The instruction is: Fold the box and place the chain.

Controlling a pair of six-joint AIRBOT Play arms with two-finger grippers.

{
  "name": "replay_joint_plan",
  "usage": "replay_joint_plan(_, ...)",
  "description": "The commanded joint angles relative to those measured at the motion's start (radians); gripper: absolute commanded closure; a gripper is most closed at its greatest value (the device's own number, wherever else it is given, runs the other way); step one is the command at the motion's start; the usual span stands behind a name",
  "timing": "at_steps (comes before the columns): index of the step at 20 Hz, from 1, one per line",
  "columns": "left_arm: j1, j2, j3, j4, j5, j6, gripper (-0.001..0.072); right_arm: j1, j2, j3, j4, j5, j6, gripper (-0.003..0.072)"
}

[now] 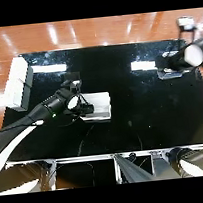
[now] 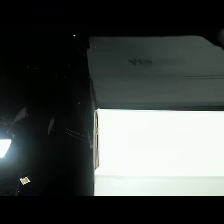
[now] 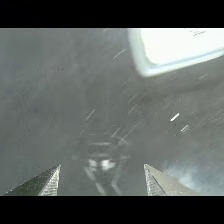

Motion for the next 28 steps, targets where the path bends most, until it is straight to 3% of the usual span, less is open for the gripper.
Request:
replay_joint_plan(1,-0.002,0.000,0.000,0.000,0.001,0.001,0.0687,-0.315,-0.113,0.051,0.161,-0.109,-0.124,0.0046)
replay_joint_plan(6,-0.002,0.000,-0.001,0.014,0.005,0.002,0.0687,-0.472,-0.402,0.252,0.180,-0.112,-0.154,0.0047)
replay_joint_plan(13,-0.001,0.000,0.000,0.035,0.007,0.001,0.0687,-0.485,-0.716,0.559,0.238,-0.098,-0.154,0.0047)
replay_joint_plan(19,-0.001,0.000,0.000,0.035,0.008,0.001,0.0687,-0.485,-0.813,0.576,0.229,-0.156,-0.151,0.0048)
replay_joint_plan(28,-0.001,0.000,0.000,0.035,0.008,0.001,0.0687,-0.485,-0.824,0.578,0.171,-0.220,-0.121,0.0060)
